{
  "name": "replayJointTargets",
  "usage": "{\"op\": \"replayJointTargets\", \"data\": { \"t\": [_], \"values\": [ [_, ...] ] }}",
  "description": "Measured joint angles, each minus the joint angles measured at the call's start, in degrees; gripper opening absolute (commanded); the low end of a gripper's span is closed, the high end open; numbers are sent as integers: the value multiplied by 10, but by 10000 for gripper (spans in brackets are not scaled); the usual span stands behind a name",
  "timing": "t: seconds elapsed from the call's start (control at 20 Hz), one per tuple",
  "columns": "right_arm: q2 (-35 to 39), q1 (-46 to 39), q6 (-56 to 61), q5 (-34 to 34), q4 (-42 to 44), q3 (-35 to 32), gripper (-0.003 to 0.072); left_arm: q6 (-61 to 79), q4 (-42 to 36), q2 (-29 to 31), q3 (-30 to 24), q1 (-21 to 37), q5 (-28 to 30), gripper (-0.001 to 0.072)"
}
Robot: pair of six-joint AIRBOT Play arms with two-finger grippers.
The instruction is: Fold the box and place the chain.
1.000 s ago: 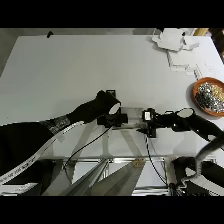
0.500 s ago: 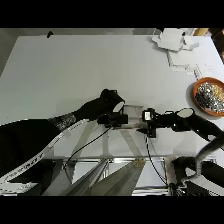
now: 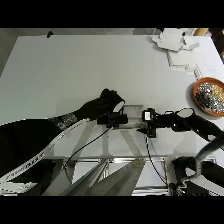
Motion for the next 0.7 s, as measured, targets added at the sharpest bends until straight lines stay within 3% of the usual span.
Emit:
{"op": "replayJointTargets", "data": {
  "t": [0.25, 0.35, 0.4, 0.7],
  "values": [
    [0, 0, 0, 0, 0, 0, 437, 0, 0, 1, 0, 0, 0, 120],
    [0, 0, 0, 0, 0, 0, 437, 1, 0, 1, 0, 0, -2, 276],
    [0, 0, 0, 0, 0, 0, 437, 1, 2, 1, 0, 0, -5, 291],
    [0, 0, 0, 0, 0, 0, 437, 2, 1, 1, 0, 0, -2, 290]
  ]
}}
